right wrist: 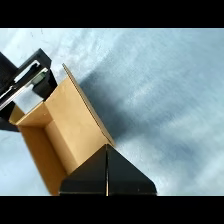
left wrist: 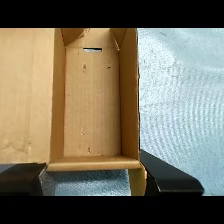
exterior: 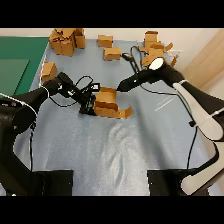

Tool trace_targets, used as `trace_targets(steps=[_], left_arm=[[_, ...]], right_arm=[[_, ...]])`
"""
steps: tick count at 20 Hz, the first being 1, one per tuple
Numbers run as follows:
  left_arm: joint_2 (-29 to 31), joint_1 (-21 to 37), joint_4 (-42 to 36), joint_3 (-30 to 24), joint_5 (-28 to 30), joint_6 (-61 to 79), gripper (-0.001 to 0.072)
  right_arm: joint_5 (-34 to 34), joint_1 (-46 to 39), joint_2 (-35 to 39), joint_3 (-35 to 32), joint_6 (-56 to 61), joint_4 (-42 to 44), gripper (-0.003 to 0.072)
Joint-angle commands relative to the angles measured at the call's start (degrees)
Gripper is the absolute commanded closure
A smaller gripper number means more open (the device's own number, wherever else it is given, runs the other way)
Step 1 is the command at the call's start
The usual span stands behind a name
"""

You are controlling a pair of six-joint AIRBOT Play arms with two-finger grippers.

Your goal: Fold the box.

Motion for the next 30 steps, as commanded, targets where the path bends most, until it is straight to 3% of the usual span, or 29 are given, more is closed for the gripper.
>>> trace_targets(steps=[1,4,6,7,8,9,12,18,26,30], left_arm=[[0.0,0.1,0.0,0.0,0.1,0.1,0.0421],[0.0,0.1,0.0,0.0,0.2,0.1,0.0421],[0.0,0.2,0.0,0.0,0.1,0.1,0.0421],[0.0,0.2,0.0,0.0,0.1,0.1,0.0421],[0.0,0.2,0.0,0.0,0.1,0.1,0.0421],[0.0,0.2,0.0,0.0,0.1,0.1,0.0421],[0.0,0.2,0.0,0.0,0.1,0.1,0.0421],[0.0,0.2,0.0,0.0,0.1,0.1,0.0421],[0.0,0.1,0.0,0.0,0.1,0.1,0.0421],[0.0,0.1,0.0,0.0,0.1,0.1,0.0421]], right_arm=[[3.9,-2.1,5.5,-1.9,0.0,-5.0,0.0683],[5.6,1.2,10.2,-6.7,-2.2,-23.0,0.0682],[7.1,4.7,11.2,-9.2,-8.1,-24.9,0.0678],[8.2,6.1,10.8,-9.7,-11.2,-24.3,0.0531],[8.1,7.3,10.4,-9.8,-12.9,-24.6,0.0246],[7.5,8.2,9.9,-9.8,-13.1,-24.9,0.0145],[7.7,9.6,8.9,-9.8,-16.3,-24.6,0.0086],[7.1,11.4,4.7,-9.8,-19.1,-22.3,0.0086],[-3.3,12.7,2.6,-9.8,-19.1,-22.5,0.0112],[-2.8,12.7,2.5,-9.8,-19.1,-22.5,0.0408]])
